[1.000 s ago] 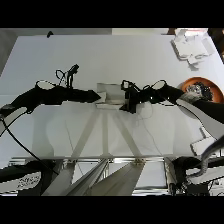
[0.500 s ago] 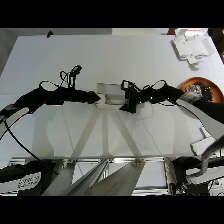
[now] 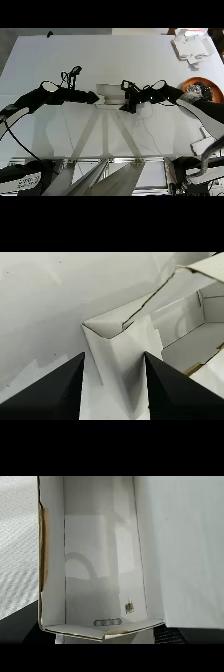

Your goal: Fold the box and place the chain.

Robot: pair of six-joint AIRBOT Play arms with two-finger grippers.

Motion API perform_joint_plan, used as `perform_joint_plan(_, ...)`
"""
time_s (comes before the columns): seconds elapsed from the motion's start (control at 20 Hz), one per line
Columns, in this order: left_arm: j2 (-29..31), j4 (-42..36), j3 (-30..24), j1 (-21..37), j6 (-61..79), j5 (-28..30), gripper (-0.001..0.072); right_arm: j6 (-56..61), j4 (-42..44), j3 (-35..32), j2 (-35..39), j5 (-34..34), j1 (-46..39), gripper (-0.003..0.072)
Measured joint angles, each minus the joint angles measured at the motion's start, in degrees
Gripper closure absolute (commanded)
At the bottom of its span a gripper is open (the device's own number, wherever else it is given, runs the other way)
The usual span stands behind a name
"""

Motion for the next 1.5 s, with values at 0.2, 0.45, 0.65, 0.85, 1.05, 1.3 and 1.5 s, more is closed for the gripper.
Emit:
perform_joint_plan(0.2, 0.0, 3.48, 1.88, -1.05, -4.39, -0.26, 0.0326, 0.0, 0.02, 0.0, 0.0, 0.02, 0.0, 0.0176)
perform_joint_plan(0.45, -0.04, 13.4, 6.45, -3.56, -17.09, -3.28, 0.0327, 0.0, 0.0, 0.0, 0.0, 0.0, 0.0, 0.0176)
perform_joint_plan(0.65, -0.04, 16.94, 8.63, -5.27, -22.08, -5.84, 0.0386, -0.02, 0.0, 0.0, 0.0, 0.0, 0.0, 0.0176)
perform_joint_plan(0.85, -0.04, 21.79, 9.27, -6.47, -26.99, -7.02, 0.0439, 0.0, 0.02, 0.0, 0.0, 0.02, 0.0, 0.0176)
perform_joint_plan(1.05, -0.09, 25.81, 9.44, -7.48, -30.16, -7.08, 0.0446, -0.04, 0.0, 0.0, 0.0, 0.0, 0.0, 0.0176)
perform_joint_plan(1.3, -0.35, 30.25, 9.49, -8.72, -33.46, -6.71, 0.0446, -0.04, 0.0, 0.0, 0.0, 0.02, 0.0, 0.0176)
perform_joint_plan(1.5, -0.39, 33.55, 9.53, -9.29, -37.16, -6.73, 0.0459, 0.02, 0.13, -0.02, -0.04, 0.11, 0.07, 0.0176)
